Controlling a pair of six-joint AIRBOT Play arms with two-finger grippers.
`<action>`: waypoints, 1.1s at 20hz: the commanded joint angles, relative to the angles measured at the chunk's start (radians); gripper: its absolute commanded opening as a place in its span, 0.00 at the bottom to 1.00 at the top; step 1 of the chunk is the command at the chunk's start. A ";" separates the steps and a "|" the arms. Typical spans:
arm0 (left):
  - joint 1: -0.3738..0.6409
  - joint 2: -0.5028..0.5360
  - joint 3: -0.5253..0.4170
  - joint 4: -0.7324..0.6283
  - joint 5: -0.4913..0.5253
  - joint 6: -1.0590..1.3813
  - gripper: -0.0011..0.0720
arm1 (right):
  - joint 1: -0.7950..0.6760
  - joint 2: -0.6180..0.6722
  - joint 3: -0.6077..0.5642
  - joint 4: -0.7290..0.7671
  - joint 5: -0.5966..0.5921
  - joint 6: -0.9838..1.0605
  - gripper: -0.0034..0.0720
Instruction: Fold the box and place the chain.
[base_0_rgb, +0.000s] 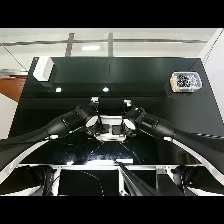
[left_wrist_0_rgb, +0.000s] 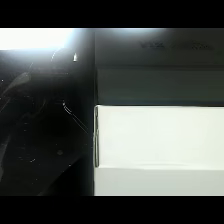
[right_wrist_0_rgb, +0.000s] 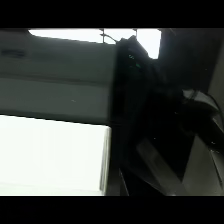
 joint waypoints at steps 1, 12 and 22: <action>0.000 0.000 0.000 -0.003 0.000 -0.004 0.06 | 0.000 -0.001 0.001 -0.013 0.029 0.003 0.39; 0.000 0.000 0.000 -0.003 0.002 -0.004 0.06 | 0.000 0.000 0.004 -0.009 0.035 -0.008 0.49; 0.000 0.000 0.000 -0.003 -0.003 -0.004 0.06 | -0.032 0.306 0.006 -0.011 0.196 -0.187 0.71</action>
